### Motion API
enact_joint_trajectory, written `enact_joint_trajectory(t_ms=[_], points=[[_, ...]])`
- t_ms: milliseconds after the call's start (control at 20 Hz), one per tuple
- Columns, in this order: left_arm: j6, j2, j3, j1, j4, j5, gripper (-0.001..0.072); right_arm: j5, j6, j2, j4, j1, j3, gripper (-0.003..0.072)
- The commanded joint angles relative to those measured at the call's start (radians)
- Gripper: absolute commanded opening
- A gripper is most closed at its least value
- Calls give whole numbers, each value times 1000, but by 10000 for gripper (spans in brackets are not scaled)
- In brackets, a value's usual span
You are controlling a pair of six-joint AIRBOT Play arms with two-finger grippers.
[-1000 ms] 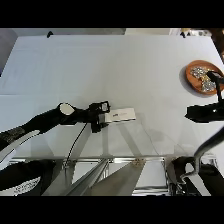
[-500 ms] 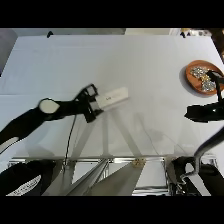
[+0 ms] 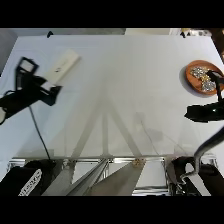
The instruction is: Fold the box and place the chain.
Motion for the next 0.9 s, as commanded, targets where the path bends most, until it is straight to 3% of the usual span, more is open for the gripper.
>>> enact_joint_trajectory(t_ms=[0,200,550,850], points=[[-260,39,0,155,221,-57,6,0,0,1,0,-1,0,17],[-372,-7,0,235,248,-141,7,0,0,1,0,-1,0,17],[-432,-171,0,322,249,-452,11,0,0,1,0,-1,0,17],[-475,-268,-1,323,255,-497,42,0,0,1,0,-1,0,17]])
